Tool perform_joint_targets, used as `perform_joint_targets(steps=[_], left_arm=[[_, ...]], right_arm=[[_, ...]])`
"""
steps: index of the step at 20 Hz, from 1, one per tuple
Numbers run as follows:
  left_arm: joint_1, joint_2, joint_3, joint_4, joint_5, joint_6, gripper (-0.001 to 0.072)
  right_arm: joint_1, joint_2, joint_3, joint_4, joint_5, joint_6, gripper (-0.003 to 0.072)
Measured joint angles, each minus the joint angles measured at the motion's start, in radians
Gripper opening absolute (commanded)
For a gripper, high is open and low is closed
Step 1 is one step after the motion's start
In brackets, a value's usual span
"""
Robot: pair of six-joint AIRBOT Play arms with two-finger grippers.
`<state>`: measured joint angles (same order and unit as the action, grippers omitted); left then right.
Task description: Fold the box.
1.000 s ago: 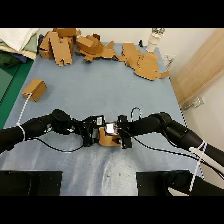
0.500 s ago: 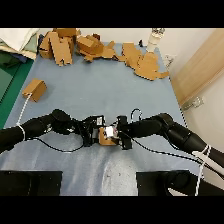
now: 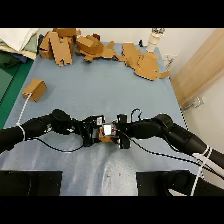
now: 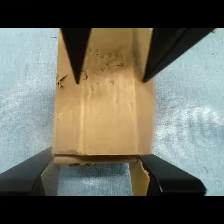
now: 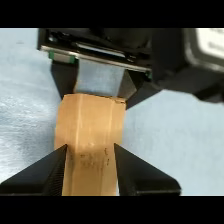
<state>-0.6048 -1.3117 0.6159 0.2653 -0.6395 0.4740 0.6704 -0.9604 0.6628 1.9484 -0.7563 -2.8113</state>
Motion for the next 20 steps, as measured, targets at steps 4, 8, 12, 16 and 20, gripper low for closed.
perform_joint_targets(steps=[4, 8, 12, 16, 20], left_arm=[[0.000, 0.000, 0.000, 0.000, 0.002, -0.002, 0.0411], [0.000, 0.000, 0.000, 0.000, 0.001, 0.000, 0.0411], [0.000, 0.000, 0.000, 0.000, 0.001, 0.000, 0.0411], [0.001, 0.000, 0.000, 0.000, 0.003, 0.001, 0.0412], [0.000, 0.000, 0.000, 0.001, -0.003, 0.001, 0.0411]], right_arm=[[0.076, 0.005, 0.000, -0.163, 0.049, 0.220, 0.0467], [0.145, 0.000, -0.001, -0.273, 0.069, 0.425, 0.0421], [0.170, -0.007, -0.001, -0.335, 0.077, 0.517, 0.0339], [0.177, 0.020, -0.001, -0.360, 0.072, 0.549, 0.0291], [0.179, 0.059, 0.000, -0.367, 0.024, 0.557, 0.0156]])
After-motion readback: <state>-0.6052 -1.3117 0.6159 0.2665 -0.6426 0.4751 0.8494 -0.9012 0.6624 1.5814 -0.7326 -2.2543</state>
